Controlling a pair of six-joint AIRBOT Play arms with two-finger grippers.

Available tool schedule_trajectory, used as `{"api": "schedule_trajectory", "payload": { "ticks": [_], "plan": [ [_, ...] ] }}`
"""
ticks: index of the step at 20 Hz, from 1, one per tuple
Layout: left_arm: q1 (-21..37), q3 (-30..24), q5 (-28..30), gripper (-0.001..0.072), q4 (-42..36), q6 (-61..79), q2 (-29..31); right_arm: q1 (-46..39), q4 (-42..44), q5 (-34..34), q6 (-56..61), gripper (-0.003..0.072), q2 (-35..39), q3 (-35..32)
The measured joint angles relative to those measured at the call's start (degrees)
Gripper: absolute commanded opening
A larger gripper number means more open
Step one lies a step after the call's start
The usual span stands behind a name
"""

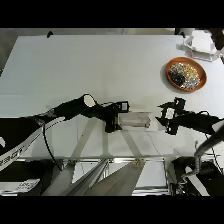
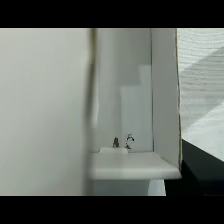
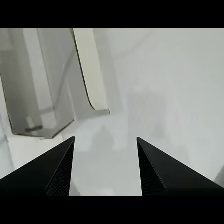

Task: Fold the box and place the chain.

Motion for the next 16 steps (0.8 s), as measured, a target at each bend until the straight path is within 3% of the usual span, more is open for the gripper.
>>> {"api": "schedule_trajectory", "payload": {
  "ticks": [3, 5, 7, 16],
  "plan": [
    [0.1, 0.0, 4.0, 0.0033, 0.2, -0.2, 1.3, 0.0, 3.2, 0.7, 0.3, 0.0402, 1.0, 0.0],
    [0.0, 0.0, 5.2, 0.0098, 0.1, -0.2, 1.9, 0.0, 5.0, 0.9, 0.3, 0.0402, 1.2, 0.0],
    [0.1, 0.0, 6.5, 0.0113, 0.0, -0.2, 2.3, 0.0, 6.1, 1.0, 0.4, 0.0402, 1.4, 0.0],
    [0.1, 0.0, 4.7, 0.0112, 0.0, -0.1, 1.0, 0.0, 8.5, 1.1, 0.4, 0.0401, 1.5, 0.0]
  ]
}}
